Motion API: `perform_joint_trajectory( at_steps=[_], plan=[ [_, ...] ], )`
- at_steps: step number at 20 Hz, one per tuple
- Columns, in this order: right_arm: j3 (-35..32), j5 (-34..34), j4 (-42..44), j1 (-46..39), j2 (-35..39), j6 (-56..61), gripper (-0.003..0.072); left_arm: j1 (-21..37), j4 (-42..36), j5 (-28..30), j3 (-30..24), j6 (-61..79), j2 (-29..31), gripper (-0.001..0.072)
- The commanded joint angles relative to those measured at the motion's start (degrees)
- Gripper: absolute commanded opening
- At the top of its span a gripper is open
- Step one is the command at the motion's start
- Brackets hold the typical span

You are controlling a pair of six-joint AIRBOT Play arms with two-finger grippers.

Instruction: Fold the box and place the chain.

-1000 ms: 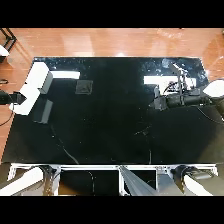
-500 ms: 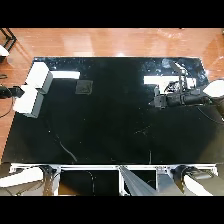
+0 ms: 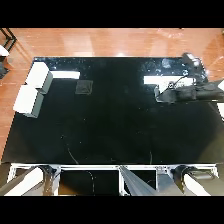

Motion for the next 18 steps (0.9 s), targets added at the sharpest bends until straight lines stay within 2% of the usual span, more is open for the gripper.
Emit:
perform_joint_trajectory(
  at_steps=[1, 2, 3, 5, 7, 9, 11, 18],
  plan=[
    [1.33, 0.72, -21.38, -3.34, 8.31, 11.63, 0.0019, -11.13, 4.94, -8.90, -0.55, -8.61, 6.49, 0.0012],
    [1.05, 0.20, -27.39, -3.45, 10.95, 15.61, 0.0019, -16.13, 7.96, -8.20, -2.80, -12.15, 8.35, 0.0012],
    [0.00, -1.70, -29.16, -3.45, 13.25, 17.46, 0.0020, -21.94, 10.56, -5.79, -6.71, -14.34, 10.82, 0.0012],
    [-4.63, -6.23, -24.85, -3.19, 15.78, 17.97, 0.0020, -32.98, 14.21, 2.43, -17.62, -18.14, 16.04, 0.0012],
    [-12.09, -11.10, -20.44, -2.03, 15.91, 17.94, 0.0020, -41.90, 17.97, 11.82, -29.70, -24.39, 20.22, 0.0012],
    [-21.20, -19.67, -19.71, -0.39, 15.91, 17.90, 0.0020, -46.47, 21.05, 17.51, -37.77, -29.18, 22.32, 0.0013],
    [-24.33, -20.81, -20.09, -0.42, 15.91, 17.92, 0.0019, -46.93, 21.18, 16.52, -39.50, -29.90, 22.75, 0.0014],
    [-24.35, -19.69, -19.85, -0.42, 15.91, 17.92, 0.0019, -46.93, 21.00, 17.42, -39.12, -29.90, 23.39, 0.0015]
  ],
)
